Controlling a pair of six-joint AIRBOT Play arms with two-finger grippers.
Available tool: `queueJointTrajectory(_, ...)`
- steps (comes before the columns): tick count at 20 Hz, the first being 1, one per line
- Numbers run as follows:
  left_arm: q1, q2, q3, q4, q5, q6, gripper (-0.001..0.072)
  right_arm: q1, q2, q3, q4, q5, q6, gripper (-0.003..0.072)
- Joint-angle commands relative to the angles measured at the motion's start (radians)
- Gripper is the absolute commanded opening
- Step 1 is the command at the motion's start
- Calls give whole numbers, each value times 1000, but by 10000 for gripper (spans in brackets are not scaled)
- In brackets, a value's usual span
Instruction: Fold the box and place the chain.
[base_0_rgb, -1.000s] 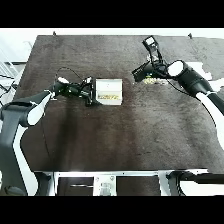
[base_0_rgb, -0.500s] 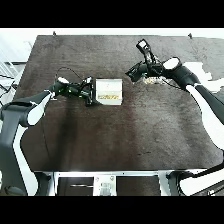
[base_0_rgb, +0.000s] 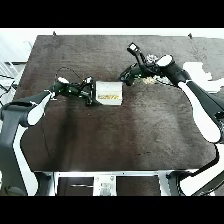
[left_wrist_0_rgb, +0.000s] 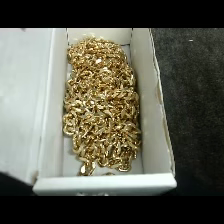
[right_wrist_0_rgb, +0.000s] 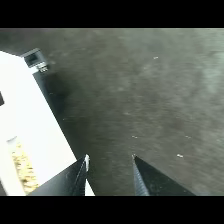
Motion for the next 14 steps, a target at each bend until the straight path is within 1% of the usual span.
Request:
queueJointTrajectory(1, 1, 0, 0, 0, 0, 0, 428, 25, -6, 10, 3, 87, -10, 330)
queueJointTrajectory(3, 1, 0, 0, 0, 0, 0, 428, 37, -6, 17, 2, 148, -9, 330)
queueJointTrajectory(5, 1, 0, 0, 0, 0, 0, 428, 48, -6, 22, -5, 180, -10, 330)
queueJointTrajectory(9, 1, 0, 0, 0, 0, 0, 428, 75, -6, 22, -8, 209, -9, 330)
queueJointTrajectory(14, 1, 0, 0, 0, 0, 0, 428, 104, -7, 22, -22, 214, -8, 329)
